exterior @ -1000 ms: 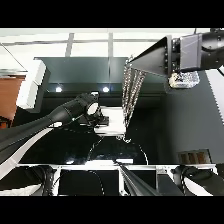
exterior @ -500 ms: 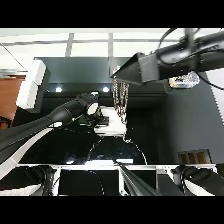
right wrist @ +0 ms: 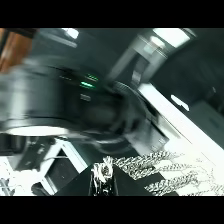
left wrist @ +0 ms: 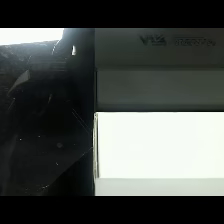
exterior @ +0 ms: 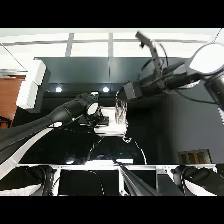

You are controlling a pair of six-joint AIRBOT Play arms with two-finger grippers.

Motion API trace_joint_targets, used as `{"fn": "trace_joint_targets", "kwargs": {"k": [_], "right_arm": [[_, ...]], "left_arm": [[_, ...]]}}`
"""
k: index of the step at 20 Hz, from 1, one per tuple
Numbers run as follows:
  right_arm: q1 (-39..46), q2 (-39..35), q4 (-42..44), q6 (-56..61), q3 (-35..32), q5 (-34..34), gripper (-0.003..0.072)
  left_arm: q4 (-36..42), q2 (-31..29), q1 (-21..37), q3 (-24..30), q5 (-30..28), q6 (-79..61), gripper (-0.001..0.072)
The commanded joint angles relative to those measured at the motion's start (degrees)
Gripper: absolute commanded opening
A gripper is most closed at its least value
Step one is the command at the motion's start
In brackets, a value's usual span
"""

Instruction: Fold the box and place the chain.

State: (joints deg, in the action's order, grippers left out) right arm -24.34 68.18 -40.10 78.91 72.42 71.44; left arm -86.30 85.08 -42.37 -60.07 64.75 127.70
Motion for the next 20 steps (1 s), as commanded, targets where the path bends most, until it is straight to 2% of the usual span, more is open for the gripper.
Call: {"fn": "trace_joint_targets", "kwargs": {"k": [1, 7, 8, 9, 10, 11, 12, 15, 16, 17, 19, 20], "right_arm": [[-0.09, 0.09, -1.33, 0.15, -8.59, -5.11, 0.0012], [-2.82, 0.28, -0.9, 0.13, -18.56, -13.49, 0.0019], [-3.28, 0.28, -0.92, 0.13, -19.19, -14.45, 0.0071], [-3.23, 0.28, -1.01, 0.11, -19.26, -14.75, 0.027], [-2.45, 0.17, -0.98, -0.76, -19.23, -14.29, 0.0415], [-1.05, -0.2, -0.96, -2.8, -19.21, -12.66, 0.0471], [1.25, -1.05, -1.03, -4.83, -19.21, -9.81, 0.0515], [8.41, -5.49, -6.25, -8.13, -19.56, -1.57, 0.0516], [9.6, -7.37, -9.6, -8.61, -20.61, -0.85, 0.06], [10.34, -9.01, -12.66, -9.35, -22.43, 0.02, 0.0719], [10.27, -9.99, -14.51, -14.47, -27.19, -0.42, 0.0719], [9.6, -9.97, -14.38, -18.93, -30.21, -3.54, 0.0719]], "left_arm": [[-0.02, -0.04, 0.02, -0.02, 0.0, -0.02, 0.0031], [-0.02, -0.04, 0.0, -0.02, 0.0, -0.02, 0.0031], [-0.02, -0.04, 0.02, -0.02, 0.0, -0.02, 0.0031], [-0.02, -0.04, 0.02, -0.02, 0.0, -0.02, 0.0031], [-0.02, -0.04, 0.02, -0.02, 0.0, -0.02, 0.0031], [0.0, -0.04, 0.02, -0.02, -0.02, 0.0, 0.0031], [0.0, -0.04, 0.02, -0.02, 0.0, -0.02, 0.0031], [0.0, -0.04, 0.0, -0.02, 0.04, -0.02, 0.0031], [0.0, -0.04, 0.02, -0.02, 0.02, 0.0, 0.0031], [0.0, -0.04, 0.0, -0.02, 0.02, -0.02, 0.0031], [0.0, -0.04, 0.0, -0.02, 0.0, 0.0, 0.0031], [0.0, -0.04, 0.0, -0.02, 0.02, -0.02, 0.0031]]}}
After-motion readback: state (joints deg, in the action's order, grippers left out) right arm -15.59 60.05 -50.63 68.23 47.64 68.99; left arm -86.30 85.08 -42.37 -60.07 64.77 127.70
